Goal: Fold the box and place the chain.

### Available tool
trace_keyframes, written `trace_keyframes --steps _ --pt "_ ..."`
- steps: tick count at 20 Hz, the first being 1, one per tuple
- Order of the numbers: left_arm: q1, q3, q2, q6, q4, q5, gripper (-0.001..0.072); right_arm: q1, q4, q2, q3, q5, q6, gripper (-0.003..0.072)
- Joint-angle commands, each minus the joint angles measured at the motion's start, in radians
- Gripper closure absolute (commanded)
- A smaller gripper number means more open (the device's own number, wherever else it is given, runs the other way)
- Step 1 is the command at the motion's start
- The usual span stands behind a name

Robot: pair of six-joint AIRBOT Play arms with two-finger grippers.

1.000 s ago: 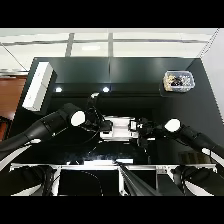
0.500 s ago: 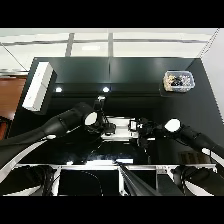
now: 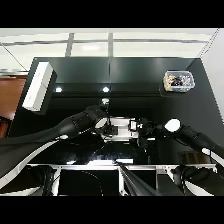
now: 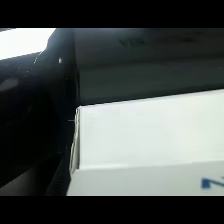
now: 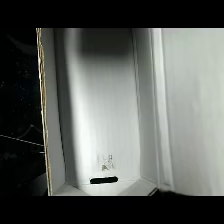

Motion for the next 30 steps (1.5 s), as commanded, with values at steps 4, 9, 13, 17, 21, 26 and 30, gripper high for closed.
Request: trace_keyframes --steps 4,9,13,17,21,26,30 --pt "-0.003 0.015 -0.014 -0.063 0.014 -0.002 0.0435 0.001 0.0 0.0 0.0 0.001 0.0 0.0524" --pt "-0.003 0.016 -0.014 -0.063 0.007 -0.006 0.0684 0.001 0.0 0.0 0.0 0.001 0.0 0.0525" --pt "-0.003 0.023 -0.014 -0.062 0.01 -0.006 0.0457 0.001 0.0 0.0 0.0 0.001 0.0 0.0525" --pt "-0.003 0.035 -0.016 -0.062 0.012 -0.004 0.0281 0.001 0.0 0.0 0.0 0.001 0.0 0.0525" --pt "-0.003 0.035 -0.02 -0.062 0.011 -0.005 0.0665 0.001 0.0 0.0 0.0 0.001 0.0 0.0525" --pt "-0.003 0.035 -0.02 -0.058 0.011 -0.003 0.0684 0.0 0.001 0.0 0.0 0.002 0.0 0.0524" --pt "-0.003 0.035 -0.02 -0.056 0.011 -0.004 0.0684 -0.001 -0.001 0.004 0.0 -0.006 0.076 0.0038"
